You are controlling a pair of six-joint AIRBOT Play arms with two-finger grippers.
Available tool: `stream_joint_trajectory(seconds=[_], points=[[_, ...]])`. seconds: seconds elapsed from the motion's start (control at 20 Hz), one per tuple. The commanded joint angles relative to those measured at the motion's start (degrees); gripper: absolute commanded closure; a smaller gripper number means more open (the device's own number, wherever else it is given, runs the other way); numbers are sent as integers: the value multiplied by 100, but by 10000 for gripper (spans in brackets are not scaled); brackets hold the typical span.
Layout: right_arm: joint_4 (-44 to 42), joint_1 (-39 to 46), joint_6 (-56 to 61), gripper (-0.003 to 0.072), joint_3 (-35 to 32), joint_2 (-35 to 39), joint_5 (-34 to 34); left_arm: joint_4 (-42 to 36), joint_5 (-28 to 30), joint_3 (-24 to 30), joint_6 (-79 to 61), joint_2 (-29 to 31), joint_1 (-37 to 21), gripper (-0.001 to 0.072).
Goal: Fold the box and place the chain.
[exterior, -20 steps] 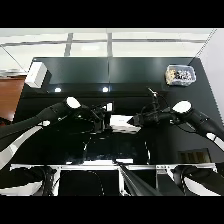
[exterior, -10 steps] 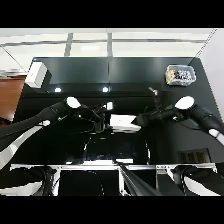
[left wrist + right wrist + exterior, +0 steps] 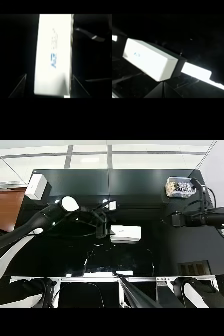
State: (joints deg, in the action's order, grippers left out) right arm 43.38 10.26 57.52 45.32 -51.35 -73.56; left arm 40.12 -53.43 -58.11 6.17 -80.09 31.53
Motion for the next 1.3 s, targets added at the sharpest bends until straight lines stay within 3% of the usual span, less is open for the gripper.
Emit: stream_joint_trajectory(seconds=[0.0,0.15,0.3,0.7,1.1,1.25], points=[[103,293,39,667,24,125,155,162,-83,-859,664,-407,361,-2],[111,293,35,667,24,125,179,125,-85,-1447,745,-1207,608,-1],[131,295,33,667,24,125,184,-103,-374,-1521,852,-1602,623,-2],[170,295,31,667,24,125,302,35,-861,-1537,868,-1637,756,-2],[173,295,33,667,24,125,306,1163,-835,-1552,866,-1631,1067,-2],[173,295,33,667,24,125,313,1416,-466,-1550,876,-1633,1198,-1]])
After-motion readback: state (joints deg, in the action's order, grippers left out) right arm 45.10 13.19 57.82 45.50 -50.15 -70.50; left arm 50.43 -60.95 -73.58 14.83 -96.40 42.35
